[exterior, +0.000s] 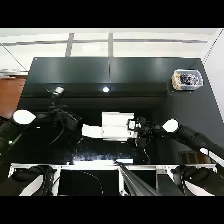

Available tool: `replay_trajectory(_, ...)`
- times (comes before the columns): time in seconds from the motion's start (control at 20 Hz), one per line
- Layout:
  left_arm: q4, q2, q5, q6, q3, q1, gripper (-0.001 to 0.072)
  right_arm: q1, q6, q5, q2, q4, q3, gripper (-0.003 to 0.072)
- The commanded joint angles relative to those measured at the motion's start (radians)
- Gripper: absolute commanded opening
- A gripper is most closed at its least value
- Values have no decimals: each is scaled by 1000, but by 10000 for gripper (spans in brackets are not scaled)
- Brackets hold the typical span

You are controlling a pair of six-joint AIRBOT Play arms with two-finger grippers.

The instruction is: Fold the box and place the chain.

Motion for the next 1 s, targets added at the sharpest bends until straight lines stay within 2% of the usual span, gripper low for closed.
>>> replay_trajectory(0.0,31,19,-179,-323,-30,212,29,0,2,-3,0,0,-1,417)
replay_trajectory(0.1,31,17,-192,-409,-78,268,30,0,2,-3,0,0,-1,417)
replay_trajectory(0.2,29,-9,-230,-409,-126,278,30,0,2,-3,0,0,-1,417)
replay_trajectory(0.35,-19,-109,-239,-347,-159,237,29,0,2,-3,0,0,-1,417)
replay_trajectory(0.45,-110,-188,-221,-267,-158,177,29,0,2,-3,0,0,-1,417)
replay_trajectory(0.5,-140,-222,-198,-219,-153,142,29,0,2,-3,0,0,-1,417)
replay_trajectory(0.7,-112,-349,-171,-205,-56,13,29,0,2,-2,0,0,-1,417)
replay_trajectory(0.95,-112,-417,-167,-215,37,-26,29,0,2,-3,0,0,-1,417)
